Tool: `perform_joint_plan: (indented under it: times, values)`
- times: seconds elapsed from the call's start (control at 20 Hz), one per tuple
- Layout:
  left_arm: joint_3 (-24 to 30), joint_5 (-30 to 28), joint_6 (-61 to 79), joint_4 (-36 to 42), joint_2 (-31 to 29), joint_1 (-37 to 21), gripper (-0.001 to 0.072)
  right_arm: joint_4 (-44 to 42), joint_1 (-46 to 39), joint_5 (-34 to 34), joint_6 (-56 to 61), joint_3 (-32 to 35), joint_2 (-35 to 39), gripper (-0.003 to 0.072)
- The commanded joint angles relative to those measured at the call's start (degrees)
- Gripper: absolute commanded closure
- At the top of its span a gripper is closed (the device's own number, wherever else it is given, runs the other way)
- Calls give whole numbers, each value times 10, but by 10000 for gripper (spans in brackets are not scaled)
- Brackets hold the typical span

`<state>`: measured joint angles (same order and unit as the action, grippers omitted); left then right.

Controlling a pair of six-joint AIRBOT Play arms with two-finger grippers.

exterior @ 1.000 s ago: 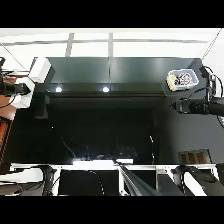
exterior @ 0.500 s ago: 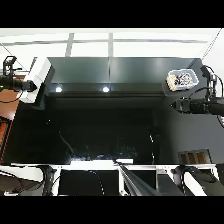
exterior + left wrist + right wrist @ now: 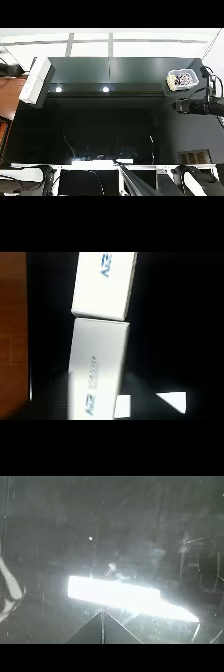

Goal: Fold the box and place the chain.

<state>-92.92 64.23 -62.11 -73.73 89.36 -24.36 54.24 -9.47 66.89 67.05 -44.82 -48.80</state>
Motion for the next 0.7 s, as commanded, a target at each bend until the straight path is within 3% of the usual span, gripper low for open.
perform_joint_plan:
  times: [0.0,0.1,0.2,0.35,0.5,0.65]
  values:
    - [-74,152,-58,-13,-66,1,684,16,0,70,-69,-1,1,669]
    - [-47,143,-66,33,-129,6,686,32,0,97,-77,0,3,669]
    - [47,59,-58,76,-227,36,686,6,6,54,-116,2,7,670]
    - [297,-137,-25,98,-390,111,684,-52,11,-115,-205,51,13,670]
    - [520,-215,-26,97,-494,177,684,-72,11,-280,-204,104,12,670]
    - [647,-276,-27,99,-551,209,683,-70,11,-338,-204,125,12,669]
